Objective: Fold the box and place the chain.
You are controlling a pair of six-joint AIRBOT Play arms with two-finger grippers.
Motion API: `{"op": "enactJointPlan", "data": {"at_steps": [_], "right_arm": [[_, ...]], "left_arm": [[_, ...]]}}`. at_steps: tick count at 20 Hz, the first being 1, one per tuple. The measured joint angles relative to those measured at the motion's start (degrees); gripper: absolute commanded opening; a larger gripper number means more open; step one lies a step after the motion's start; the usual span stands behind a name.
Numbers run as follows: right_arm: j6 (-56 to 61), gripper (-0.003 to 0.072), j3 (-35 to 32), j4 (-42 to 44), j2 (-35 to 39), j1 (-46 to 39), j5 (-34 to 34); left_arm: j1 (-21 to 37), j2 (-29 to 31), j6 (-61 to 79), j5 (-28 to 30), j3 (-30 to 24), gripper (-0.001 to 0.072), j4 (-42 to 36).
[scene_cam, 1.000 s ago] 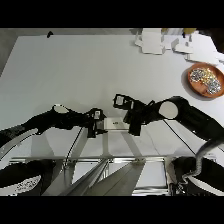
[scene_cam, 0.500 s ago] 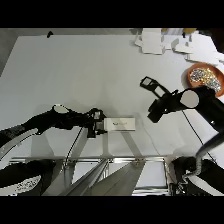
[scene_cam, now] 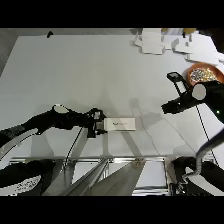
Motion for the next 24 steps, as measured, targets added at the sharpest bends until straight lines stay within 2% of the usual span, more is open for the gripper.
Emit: {"op": "enactJointPlan", "data": {"at_steps": [5, 8, 12, 15, 19, 24], "right_arm": [[1.2, 0.0018, 0.0, -0.1, -0.3, -0.5, -0.6], [1.4, 0.0018, 0.0, 0.9, -0.4, -0.6, -2.2], [1.6, 0.0018, 0.0, 1.7, -0.4, -0.6, -4.1], [1.6, 0.0018, 0.0, 2.0, -0.4, -0.6, -4.7], [1.6, 0.0018, 0.0, 2.1, -0.4, -0.6, -5.0], [1.6, 0.0018, 0.0, 2.2, -0.4, -0.6, -5.1]], "left_arm": [[0.0, 0.3, 0.0, -1.1, 0.0, 0.0255, -2.2], [0.9, 2.9, -1.8, -1.6, 0.0, 0.0256, -3.0], [5.6, 11.6, -10.3, -2.0, 0.0, 0.0283, -3.2], [12.1, 21.2, -19.4, -2.3, 0.0, 0.0277, -0.7], [23.6, 34.2, -34.8, -1.9, 0.0, 0.0278, 8.4], [38.8, 46.1, -60.7, -1.5, 0.0, 0.0278, 29.0]]}}
